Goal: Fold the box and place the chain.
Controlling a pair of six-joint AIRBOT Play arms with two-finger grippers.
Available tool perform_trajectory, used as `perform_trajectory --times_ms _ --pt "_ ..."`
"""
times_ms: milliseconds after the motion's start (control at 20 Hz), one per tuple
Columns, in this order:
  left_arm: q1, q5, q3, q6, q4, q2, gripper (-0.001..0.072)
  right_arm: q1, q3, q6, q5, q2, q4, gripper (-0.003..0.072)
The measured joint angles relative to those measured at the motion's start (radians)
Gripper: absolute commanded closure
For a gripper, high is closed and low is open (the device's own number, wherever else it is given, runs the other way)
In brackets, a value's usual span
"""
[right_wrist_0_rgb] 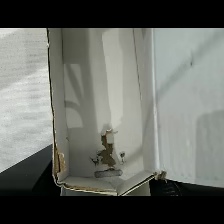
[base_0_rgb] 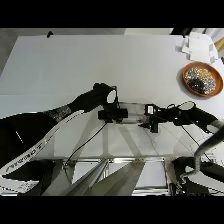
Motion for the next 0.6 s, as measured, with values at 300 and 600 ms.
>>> perform_trajectory --times_ms 300,600 --pt "-0.015 0.015 0.0 -0.026 0.006 -0.001 0.0453 0.0 0.0 0.0 0.0 0.0 0.0 0.0269" --pt "-0.025 0.019 0.0 -0.043 0.021 -0.001 0.0561 0.0 0.0 0.0 0.0 0.0 0.0 0.0269"
